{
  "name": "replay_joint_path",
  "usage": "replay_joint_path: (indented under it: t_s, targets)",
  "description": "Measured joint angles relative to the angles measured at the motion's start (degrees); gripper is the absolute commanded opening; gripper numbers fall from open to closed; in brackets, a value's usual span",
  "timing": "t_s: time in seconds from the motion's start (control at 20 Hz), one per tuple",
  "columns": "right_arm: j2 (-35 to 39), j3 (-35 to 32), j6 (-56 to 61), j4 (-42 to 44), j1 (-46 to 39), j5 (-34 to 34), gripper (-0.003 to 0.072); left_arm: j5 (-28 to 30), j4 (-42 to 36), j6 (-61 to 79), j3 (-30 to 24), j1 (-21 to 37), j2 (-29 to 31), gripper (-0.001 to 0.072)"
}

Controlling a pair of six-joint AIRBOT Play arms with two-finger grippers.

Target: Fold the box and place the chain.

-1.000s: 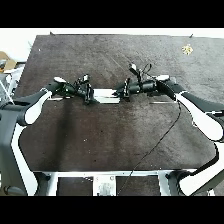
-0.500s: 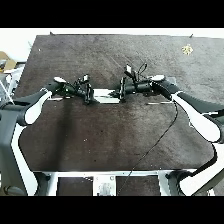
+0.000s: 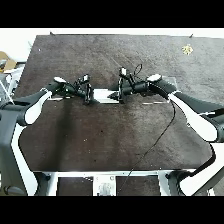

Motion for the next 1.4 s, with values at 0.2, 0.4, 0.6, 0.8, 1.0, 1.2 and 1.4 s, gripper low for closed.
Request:
replay_joint_path:
  t_s: [0.2,0.4,0.6,0.8,1.0,1.2,1.4]
  targets:
    - [-0.55,1.55,0.04,-1.05,0.2,-2.05,0.0439,0.02,-0.02,-0.09,0.0,0.0,0.0,0.0164]
    - [-0.44,2.23,0.22,-2.86,0.22,-2.4,0.0438,0.02,-0.04,-0.09,0.0,0.0,0.0,0.0164]
    - [1.49,1.99,2.49,-2.56,0.24,1.81,0.0438,0.0,-0.02,-0.04,0.0,0.0,-0.02,0.0164]
    - [1.64,0.85,3.08,-2.51,0.2,2.38,0.0438,0.0,-0.02,-0.04,0.0,0.0,0.0,0.0164]
    - [0.83,0.52,1.44,-1.25,0.2,0.57,0.0438,0.02,0.0,-0.04,0.0,0.02,-0.02,0.0164]
    - [0.33,0.44,0.11,-0.37,0.22,0.17,0.045,0.09,0.02,-0.07,0.0,0.07,-0.02,0.0164]
    - [1.44,1.22,1.77,-0.28,-0.42,4.59,0.0459,-0.09,0.04,0.11,0.0,-0.04,-0.02,0.0164]
